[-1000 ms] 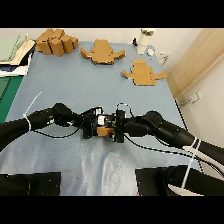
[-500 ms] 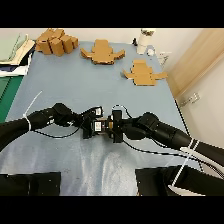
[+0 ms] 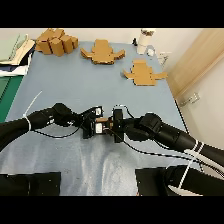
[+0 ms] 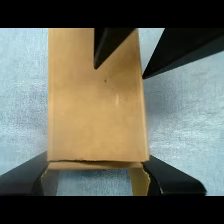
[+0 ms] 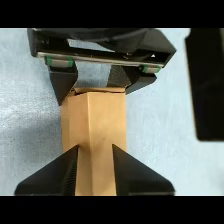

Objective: Fold the box.

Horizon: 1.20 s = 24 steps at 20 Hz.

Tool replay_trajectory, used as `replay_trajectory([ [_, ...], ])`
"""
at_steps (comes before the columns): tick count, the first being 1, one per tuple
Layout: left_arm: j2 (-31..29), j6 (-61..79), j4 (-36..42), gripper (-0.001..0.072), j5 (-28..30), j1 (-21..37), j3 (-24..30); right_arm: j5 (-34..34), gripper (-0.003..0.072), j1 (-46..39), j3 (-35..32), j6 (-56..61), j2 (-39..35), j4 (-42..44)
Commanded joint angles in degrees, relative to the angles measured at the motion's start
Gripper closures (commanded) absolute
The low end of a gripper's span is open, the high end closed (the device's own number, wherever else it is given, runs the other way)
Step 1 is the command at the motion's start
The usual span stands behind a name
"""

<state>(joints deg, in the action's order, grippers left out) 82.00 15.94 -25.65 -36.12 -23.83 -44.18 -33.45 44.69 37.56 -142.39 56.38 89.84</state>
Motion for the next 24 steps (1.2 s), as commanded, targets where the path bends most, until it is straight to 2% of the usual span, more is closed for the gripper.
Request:
replay_trajectory([
  [1, 0.0, 0.0, 0.0, 0.0181, 0.0, 0.0, 0.0, -0.7, 0.0393, 0.8, 0.0, 0.0, -1.2, -0.1],
  [3, 0.0, 0.0, 0.0, 0.0180, 0.0, 0.0, 0.0, -0.6, 0.0395, 0.8, 0.0, 0.0, -1.8, -0.1],
  [5, 0.0, 0.0, 0.0, 0.0180, 0.0, 0.0, 0.0, -0.5, 0.0467, 0.8, 0.0, 0.0, -2.6, -0.1],
  [11, 0.0, 0.0, 0.0, 0.0181, 0.0, 0.0, 0.0, 1.8, 0.0475, 0.8, 0.0, 0.0, -1.8, -0.2],
  [13, 0.0, 0.0, 0.0, 0.0181, 0.0, 0.0, 0.0, 2.0, 0.0528, 0.8, 0.0, 0.0, -0.9, -0.1],
  [24, 0.0, 0.0, 0.0, 0.0181, 0.0, 0.0, 0.0, 2.5, 0.0546, 0.8, 0.0, 0.0, 1.5, 0.4],
])
